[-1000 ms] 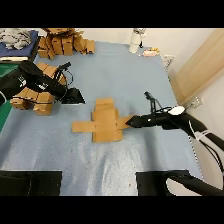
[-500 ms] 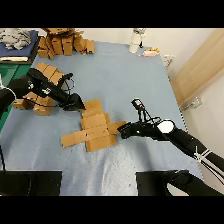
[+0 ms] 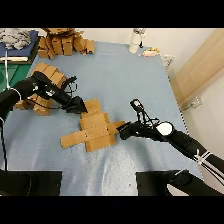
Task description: Fold the box.
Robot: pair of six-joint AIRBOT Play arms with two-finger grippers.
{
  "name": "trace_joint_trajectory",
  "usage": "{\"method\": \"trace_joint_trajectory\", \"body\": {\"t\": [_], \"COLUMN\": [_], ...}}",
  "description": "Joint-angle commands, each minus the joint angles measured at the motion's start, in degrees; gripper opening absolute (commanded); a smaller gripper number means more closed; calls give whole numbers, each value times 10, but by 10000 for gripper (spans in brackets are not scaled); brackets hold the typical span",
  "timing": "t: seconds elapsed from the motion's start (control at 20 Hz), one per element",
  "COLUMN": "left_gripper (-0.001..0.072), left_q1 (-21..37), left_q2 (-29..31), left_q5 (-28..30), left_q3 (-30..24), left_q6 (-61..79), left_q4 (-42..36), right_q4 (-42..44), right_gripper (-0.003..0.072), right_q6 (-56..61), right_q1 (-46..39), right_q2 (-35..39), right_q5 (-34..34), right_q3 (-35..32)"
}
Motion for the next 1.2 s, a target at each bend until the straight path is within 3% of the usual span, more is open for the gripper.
{"method": "trace_joint_trajectory", "body": {"t": [0.0, 0.25, 0.3, 0.35, 0.65, 0.7, 0.75, 1.15], "left_gripper": [478, 463, 367, 343, 340, 261, 123, 107], "left_q1": [-16, -19, -19, -19, -19, -19, -19, -19], "left_q2": [-13, -37, -37, -37, -37, -37, -37, -39], "left_q5": [8, 3, -3, -7, -10, -10, -11, -29], "left_q3": [0, 0, 0, 0, 0, 0, 0, 0], "left_q6": [24, 83, 101, 116, 143, 144, 148, 183], "left_q4": [-6, -71, -79, -82, -83, -83, -83, -88], "right_q4": [-2, -15, -25, -38, -54, -54, -54, -54], "right_gripper": [0, 0, 0, 0, 0, 0, 0, 1], "right_q6": [2, 25, 36, 49, 71, 71, 71, 71], "right_q1": [1, 1, 1, 1, 1, 1, 1, 1], "right_q2": [0, 0, 0, 0, 0, 0, 0, 0], "right_q5": [-2, -2, -2, -2, 0, 2, 2, 1], "right_q3": [0, 0, 0, 0, 0, 0, 0, 0]}}
